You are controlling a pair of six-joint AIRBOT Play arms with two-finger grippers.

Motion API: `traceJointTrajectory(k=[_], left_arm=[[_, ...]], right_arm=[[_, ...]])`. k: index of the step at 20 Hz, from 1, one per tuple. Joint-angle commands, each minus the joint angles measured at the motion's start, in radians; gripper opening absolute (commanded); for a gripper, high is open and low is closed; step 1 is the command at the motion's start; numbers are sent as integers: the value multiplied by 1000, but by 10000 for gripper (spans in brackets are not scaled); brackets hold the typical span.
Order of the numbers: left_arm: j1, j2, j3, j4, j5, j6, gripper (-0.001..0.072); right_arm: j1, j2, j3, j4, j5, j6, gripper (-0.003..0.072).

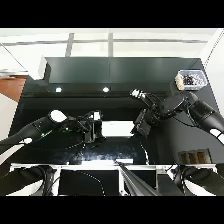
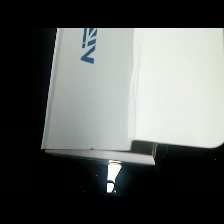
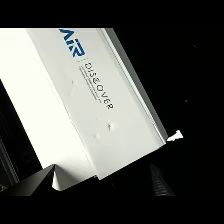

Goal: Fold the box and place the chain.

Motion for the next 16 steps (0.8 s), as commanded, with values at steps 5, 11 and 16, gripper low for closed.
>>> traceJointTrajectory(k=[5,11,16], left_arm=[[0,0,1,0,0,0,269],[0,0,1,0,0,0,269],[0,0,1,0,-1,0,269]], right_arm=[[2,-1,-2,-1,-7,9,703],[12,-28,-2,-20,30,24,703],[29,-30,-2,-47,93,24,696]])
